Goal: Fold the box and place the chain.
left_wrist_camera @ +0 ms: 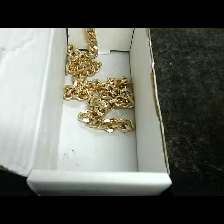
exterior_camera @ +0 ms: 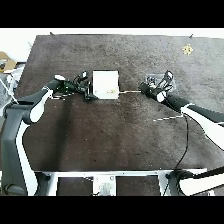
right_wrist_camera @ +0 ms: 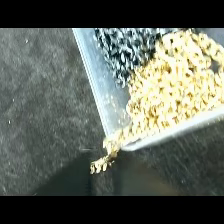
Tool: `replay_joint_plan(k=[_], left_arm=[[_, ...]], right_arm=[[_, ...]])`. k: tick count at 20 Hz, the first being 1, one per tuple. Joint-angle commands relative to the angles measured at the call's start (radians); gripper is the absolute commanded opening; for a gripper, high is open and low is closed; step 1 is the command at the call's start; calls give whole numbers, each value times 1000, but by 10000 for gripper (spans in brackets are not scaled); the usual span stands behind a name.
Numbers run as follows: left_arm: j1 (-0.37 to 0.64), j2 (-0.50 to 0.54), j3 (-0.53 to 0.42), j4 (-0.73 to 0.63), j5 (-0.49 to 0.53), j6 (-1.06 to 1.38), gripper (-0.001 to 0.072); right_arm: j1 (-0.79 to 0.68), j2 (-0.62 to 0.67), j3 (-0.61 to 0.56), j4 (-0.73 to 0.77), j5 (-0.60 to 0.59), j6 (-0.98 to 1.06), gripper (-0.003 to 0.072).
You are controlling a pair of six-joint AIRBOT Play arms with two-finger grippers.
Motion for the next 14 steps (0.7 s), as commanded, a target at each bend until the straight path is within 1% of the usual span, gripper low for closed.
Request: replay_joint_plan(k=[1, 3, 5, 8, 9, 11, 14], left_arm=[[1, 0, 0, 0, 0, 0, 343], [1, 0, 0, 0, 0, 0, 343], [1, 0, 0, 0, 0, 0, 343], [1, 0, 0, 0, 0, 0, 344], [1, 0, 0, 0, 0, 0, 343], [1, 0, 0, 0, 0, 0, 343], [1, 0, 0, 0, 0, 0, 343]], right_arm=[[11, -3, 18, 24, -19, 7, 1], [43, 66, 11, -14, -16, 3, 1], [94, 169, 11, -67, -10, 3, 1], [192, 320, 47, -146, -48, 0, 1], [229, 355, 72, -175, -86, 0, 1], [296, 386, 132, -219, -153, -1, 0], [378, 357, 244, -278, -165, -1, 0]])
